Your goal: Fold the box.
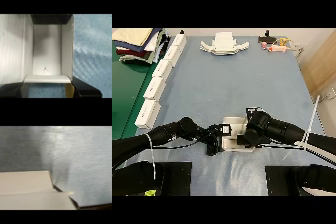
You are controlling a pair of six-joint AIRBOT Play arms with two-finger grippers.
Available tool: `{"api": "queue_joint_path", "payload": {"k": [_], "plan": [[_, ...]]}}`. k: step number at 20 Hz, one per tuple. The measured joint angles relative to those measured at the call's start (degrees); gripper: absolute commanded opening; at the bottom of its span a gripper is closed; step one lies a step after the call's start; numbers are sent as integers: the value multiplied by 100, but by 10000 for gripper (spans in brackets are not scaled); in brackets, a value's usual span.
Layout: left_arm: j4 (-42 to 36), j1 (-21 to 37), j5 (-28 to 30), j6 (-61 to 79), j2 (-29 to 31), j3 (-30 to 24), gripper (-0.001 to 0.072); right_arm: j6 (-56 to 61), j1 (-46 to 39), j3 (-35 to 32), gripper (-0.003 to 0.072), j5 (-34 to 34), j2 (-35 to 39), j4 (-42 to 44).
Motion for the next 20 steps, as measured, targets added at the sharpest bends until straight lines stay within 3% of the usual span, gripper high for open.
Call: {"api": "queue_joint_path", "payload": {"k": [5,6,7,8,15,20], "plan": [[4,0,0,2,0,0,413,-7,4,7,29,-44,-35,-59],[2,0,0,0,0,0,414,-39,4,7,211,-68,-39,-59],[2,0,0,0,0,0,414,-109,9,0,459,-92,-46,-59],[4,0,2,7,0,0,414,-181,9,7,588,-225,-46,-81],[0,0,2,0,0,0,414,-640,7,483,584,-955,-44,103],[0,0,2,0,-2,0,414,-872,7,1071,575,-1327,76,-240]]}}
